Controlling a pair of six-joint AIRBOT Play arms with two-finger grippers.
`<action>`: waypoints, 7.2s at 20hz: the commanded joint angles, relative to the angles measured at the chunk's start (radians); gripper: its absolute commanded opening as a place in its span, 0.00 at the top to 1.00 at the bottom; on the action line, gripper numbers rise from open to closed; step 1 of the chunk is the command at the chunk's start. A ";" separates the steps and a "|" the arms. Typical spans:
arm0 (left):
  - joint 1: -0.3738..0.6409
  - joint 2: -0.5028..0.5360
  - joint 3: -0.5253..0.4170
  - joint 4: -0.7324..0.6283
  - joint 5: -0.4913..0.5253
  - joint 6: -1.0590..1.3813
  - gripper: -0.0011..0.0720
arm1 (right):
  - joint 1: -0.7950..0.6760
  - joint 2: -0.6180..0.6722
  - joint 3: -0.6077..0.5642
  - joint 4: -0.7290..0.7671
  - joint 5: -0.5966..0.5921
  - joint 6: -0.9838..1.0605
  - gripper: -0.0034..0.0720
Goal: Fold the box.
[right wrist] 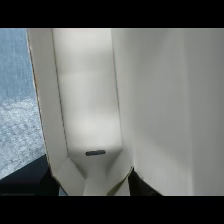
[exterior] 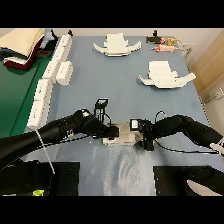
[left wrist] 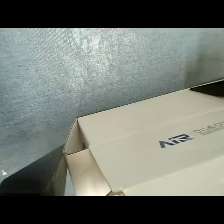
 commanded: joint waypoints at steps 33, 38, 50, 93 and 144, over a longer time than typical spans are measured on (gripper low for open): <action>-0.016 -0.196 0.139 -0.027 -0.145 -0.019 0.57 | 0.000 0.000 0.000 0.000 0.000 0.000 0.34; -0.016 -0.202 0.157 0.042 -0.179 -0.066 0.57 | 0.000 0.000 0.000 0.000 0.000 0.000 0.34; -0.016 -0.202 0.157 0.067 -0.194 -0.093 0.96 | 0.000 0.000 0.000 0.000 0.000 0.000 0.34; -0.077 -0.239 0.242 0.168 -0.299 -0.229 0.27 | 0.000 0.000 0.000 0.000 0.000 0.000 0.34; -0.165 -0.301 0.305 0.283 -0.393 -0.326 0.41 | 0.000 0.000 0.000 0.000 0.000 0.000 0.34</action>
